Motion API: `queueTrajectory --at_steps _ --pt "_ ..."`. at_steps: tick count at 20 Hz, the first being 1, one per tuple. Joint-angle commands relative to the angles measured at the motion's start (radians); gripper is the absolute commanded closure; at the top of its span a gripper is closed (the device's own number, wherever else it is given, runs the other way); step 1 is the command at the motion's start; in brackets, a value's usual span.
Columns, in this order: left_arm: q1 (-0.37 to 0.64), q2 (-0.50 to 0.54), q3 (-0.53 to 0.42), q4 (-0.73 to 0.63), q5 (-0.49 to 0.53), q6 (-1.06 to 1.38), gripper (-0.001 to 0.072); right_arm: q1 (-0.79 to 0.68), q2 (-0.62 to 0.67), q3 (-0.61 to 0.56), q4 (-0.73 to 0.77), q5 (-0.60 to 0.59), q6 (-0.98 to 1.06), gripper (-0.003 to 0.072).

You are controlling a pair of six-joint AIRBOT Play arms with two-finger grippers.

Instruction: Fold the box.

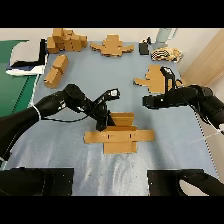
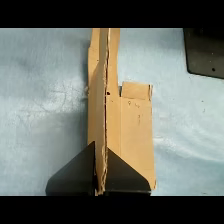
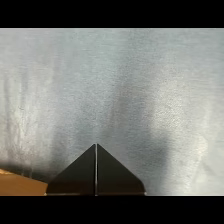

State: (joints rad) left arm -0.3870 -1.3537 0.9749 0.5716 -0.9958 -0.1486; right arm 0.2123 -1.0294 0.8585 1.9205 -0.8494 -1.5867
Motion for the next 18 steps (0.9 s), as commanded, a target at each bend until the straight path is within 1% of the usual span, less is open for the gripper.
queueTrajectory --at_steps 1,4,10,14,18 --pt "0.025 -0.023 0.021 0.006 -0.054 -0.062 0.0699 0.003 0.001 -0.001 0.012 0.003 -0.003 0.0682" --pt "0.025 -0.068 0.021 -0.050 -0.048 -0.050 0.0699 0.008 0.001 -0.002 0.013 0.003 -0.003 0.0682" --pt "0.025 -0.106 0.010 -0.072 -0.062 0.027 0.0698 0.027 0.000 -0.005 0.002 0.006 -0.003 0.0682" --pt "0.025 -0.134 0.010 -0.070 -0.071 0.027 0.0698 0.027 0.000 -0.005 -0.003 0.011 -0.003 0.0682" --pt "0.026 -0.138 0.010 -0.070 -0.059 0.027 0.0697 0.027 0.000 -0.005 -0.005 0.011 -0.003 0.0682"
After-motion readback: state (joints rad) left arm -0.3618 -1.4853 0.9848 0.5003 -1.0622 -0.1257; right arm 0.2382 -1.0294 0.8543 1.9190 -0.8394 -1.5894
